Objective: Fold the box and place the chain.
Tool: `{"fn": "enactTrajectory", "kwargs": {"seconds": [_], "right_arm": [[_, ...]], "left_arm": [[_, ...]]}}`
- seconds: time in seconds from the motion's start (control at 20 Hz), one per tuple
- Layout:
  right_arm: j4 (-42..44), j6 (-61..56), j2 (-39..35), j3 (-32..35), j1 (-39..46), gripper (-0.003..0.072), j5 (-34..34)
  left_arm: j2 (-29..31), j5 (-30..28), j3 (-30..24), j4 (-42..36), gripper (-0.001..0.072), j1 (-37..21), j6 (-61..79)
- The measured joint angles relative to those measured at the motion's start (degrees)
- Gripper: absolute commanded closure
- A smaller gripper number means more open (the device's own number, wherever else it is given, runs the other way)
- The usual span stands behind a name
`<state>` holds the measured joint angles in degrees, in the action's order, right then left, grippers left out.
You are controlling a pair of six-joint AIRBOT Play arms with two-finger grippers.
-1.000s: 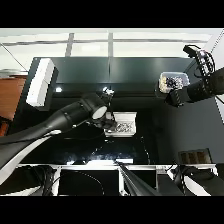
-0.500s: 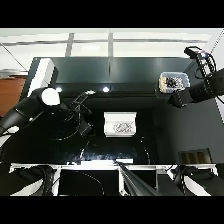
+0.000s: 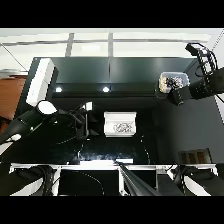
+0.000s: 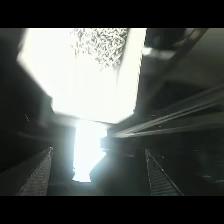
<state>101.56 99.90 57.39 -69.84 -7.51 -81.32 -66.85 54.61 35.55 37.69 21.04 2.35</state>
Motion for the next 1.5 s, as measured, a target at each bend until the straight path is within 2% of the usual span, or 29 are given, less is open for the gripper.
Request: {"fn": "enactTrajectory", "kwargs": {"seconds": [0.25, 0.6, 1.5], "right_arm": [[0.0, 0.0, 0.0, 0.0, 0.0, -0.0022, 0.8], [0.2, 0.0, 0.0, 0.0, 0.0, -0.0022, 2.1], [0.4, 0.0, 0.0, 0.0, 0.0, -0.0021, 3.1]], "left_arm": [[-3.7, -3.1, -0.6, -3.3, 0.0007, 1.6, 9.5], [-7.7, -4.3, -0.3, -7.6, 0.0008, 4.0, 12.3], [-9.3, -7.0, 1.6, -8.8, 0.0010, 5.3, 12.5]]}}
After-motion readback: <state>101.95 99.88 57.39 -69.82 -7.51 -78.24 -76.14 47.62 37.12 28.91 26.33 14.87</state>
